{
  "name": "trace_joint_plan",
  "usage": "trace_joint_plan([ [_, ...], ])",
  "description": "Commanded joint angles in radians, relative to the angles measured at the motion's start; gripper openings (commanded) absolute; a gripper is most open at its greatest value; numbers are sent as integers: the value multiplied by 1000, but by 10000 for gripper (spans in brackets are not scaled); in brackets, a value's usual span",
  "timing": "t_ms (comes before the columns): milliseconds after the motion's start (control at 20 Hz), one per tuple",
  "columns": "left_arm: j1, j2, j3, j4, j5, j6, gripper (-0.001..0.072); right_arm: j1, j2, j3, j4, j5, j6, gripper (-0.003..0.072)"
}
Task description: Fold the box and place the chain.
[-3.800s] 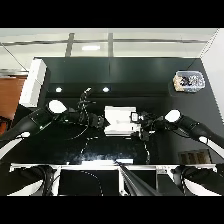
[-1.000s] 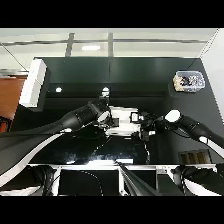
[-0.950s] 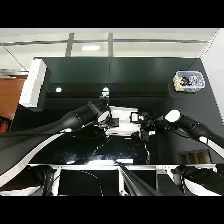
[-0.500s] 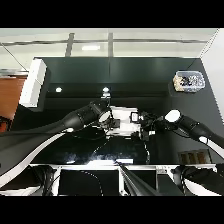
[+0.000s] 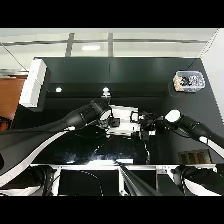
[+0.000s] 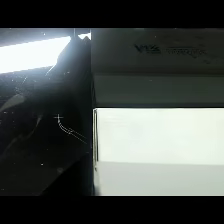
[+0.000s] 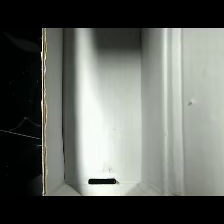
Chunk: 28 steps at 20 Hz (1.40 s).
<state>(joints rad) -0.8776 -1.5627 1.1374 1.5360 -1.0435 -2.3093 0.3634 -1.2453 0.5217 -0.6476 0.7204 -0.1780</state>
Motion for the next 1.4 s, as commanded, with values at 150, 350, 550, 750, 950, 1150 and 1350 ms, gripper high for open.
trace_joint_plan([
  [150,13,-1,2,-4,-13,-2,25,0,34,3,-31,14,87,641],
  [350,21,-1,2,-23,-13,-4,25,-8,135,19,-235,71,240,640],
  [550,20,-1,2,-22,-13,-2,26,-14,157,19,-239,108,240,638],
  [750,21,-1,2,-23,-16,-3,27,-14,156,19,-217,77,229,629],
  [950,21,-1,2,-27,-16,-3,28,-12,148,19,-133,53,187,434],
  [1150,21,-1,2,-27,-16,-3,28,8,143,19,-81,50,185,64],
  [1350,21,-1,2,-30,-16,-3,28,79,78,19,16,1,186,64],
])
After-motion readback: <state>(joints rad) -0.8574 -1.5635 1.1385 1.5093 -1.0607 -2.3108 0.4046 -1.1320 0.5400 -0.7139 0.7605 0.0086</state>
